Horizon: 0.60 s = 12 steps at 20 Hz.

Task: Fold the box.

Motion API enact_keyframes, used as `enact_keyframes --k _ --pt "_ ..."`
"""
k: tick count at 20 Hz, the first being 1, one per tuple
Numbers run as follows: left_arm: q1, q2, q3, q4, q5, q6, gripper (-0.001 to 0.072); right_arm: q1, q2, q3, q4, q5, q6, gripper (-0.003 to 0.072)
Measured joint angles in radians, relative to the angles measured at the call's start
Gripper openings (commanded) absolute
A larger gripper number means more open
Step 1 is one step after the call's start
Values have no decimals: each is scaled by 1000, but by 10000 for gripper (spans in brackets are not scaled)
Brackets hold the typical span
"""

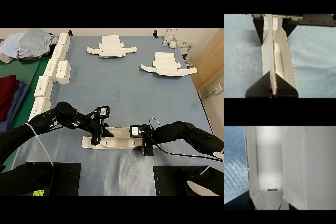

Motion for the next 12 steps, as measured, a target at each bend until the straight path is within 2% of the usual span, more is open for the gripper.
enact_keyframes --k 7,8,9,10,12 --pt "0 0 -1 -11 3 1 15 0 0 0 0 1 0 483" --pt "0 0 -1 -15 6 1 61 0 0 0 0 1 0 483" --pt "0 0 -1 -16 15 2 317 0 0 0 0 1 0 483" --pt "0 -2 -2 2 30 3 413 0 0 0 -7 0 0 483" --pt "1 -1 0 -27 40 -16 412 0 0 0 -6 0 0 483"
